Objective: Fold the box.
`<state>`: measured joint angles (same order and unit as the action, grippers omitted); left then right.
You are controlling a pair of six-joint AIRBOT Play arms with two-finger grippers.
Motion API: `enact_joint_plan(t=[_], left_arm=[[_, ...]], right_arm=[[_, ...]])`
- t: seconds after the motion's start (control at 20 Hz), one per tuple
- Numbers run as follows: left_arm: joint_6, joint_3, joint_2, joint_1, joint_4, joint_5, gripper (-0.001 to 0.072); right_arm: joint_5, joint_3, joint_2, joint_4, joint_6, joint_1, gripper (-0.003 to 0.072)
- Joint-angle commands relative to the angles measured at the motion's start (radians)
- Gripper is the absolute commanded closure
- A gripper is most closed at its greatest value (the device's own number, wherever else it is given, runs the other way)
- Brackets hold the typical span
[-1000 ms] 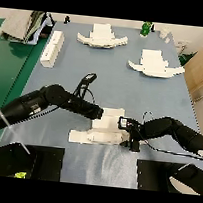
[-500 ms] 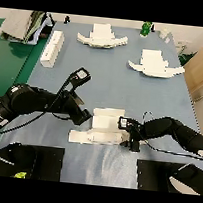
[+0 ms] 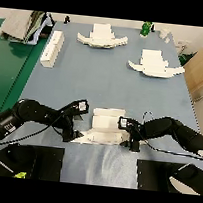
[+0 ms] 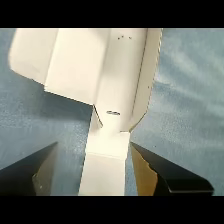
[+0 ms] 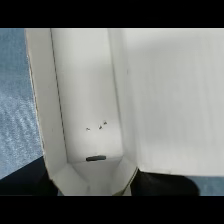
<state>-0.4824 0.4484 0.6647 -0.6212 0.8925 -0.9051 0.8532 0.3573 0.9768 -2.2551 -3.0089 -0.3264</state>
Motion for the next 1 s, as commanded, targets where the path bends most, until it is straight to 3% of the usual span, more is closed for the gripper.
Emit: enact_joint_plan(t=[0.0, 0.05, 0.25, 0.6, 0.7, 0.75, 0.95], left_arm=[[0.106, -0.071, 0.005, -0.003, -0.042, 0.027, 0.0086], [0.114, -0.075, 0.016, -0.014, -0.046, 0.031, 0.0155], [0.195, -0.075, 0.089, -0.085, -0.097, 0.045, 0.0151], [0.207, -0.073, 0.216, -0.125, -0.17, 0.223, 0.0157], [0.214, -0.074, 0.222, -0.149, -0.184, 0.222, 0.0507], [0.214, -0.073, 0.222, -0.159, -0.185, 0.23, 0.0612], [0.267, -0.074, 0.225, -0.19, -0.254, 0.336, 0.0614]], right_arm=[[0.0, 0.0, 0.001, 0.0, 0.0, 0.001, 0.0177], [0.0, 0.0, 0.001, 0.0, 0.0, 0.001, 0.0177], [0.0, 0.0, 0.001, 0.0, 0.0, 0.001, 0.0177], [0.0, 0.0, 0.001, 0.0, 0.0, 0.001, 0.0177], [0.0, 0.0, 0.001, 0.0, 0.0, 0.001, 0.0177], [0.0, 0.0, 0.001, 0.0, 0.0, 0.001, 0.0177], [0.0, 0.0, 0.001, 0.0, 0.0, 0.001, 0.0177]])
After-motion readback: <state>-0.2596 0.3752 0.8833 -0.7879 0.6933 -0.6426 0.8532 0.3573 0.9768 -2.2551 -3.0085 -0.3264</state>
